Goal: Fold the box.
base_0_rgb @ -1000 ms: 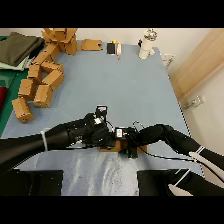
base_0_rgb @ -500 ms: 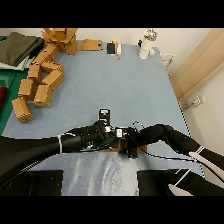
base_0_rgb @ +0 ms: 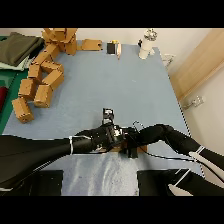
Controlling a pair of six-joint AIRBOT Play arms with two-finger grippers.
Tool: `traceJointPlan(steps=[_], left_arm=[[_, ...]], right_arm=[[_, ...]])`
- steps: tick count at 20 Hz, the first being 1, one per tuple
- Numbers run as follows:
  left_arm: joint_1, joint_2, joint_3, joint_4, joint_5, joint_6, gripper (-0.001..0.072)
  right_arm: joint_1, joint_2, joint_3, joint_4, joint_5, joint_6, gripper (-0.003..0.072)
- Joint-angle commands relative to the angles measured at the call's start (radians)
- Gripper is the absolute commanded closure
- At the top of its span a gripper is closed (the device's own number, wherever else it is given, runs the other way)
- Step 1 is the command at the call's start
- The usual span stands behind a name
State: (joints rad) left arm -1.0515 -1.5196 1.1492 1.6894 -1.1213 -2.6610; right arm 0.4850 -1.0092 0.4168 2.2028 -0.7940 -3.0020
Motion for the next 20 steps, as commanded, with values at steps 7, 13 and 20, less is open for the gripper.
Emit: traceJointPlan(steps=[7, 13, 20], left_arm=[[-0.008, -0.006, 0.008, 0.001, 0.004, 0.003, 0.0476], [-0.008, 0.007, 0.008, -0.002, -0.023, -0.002, 0.0238], [0.024, 0.081, 0.008, -0.018, -0.060, 0.035, 0.0238]], right_arm=[[0.001, 0.000, 0.001, 0.000, 0.000, 0.000, 0.0180], [0.001, 0.000, 0.001, 0.000, 0.000, 0.000, 0.0180], [0.001, 0.000, 0.001, 0.000, 0.000, 0.000, 0.0180]])
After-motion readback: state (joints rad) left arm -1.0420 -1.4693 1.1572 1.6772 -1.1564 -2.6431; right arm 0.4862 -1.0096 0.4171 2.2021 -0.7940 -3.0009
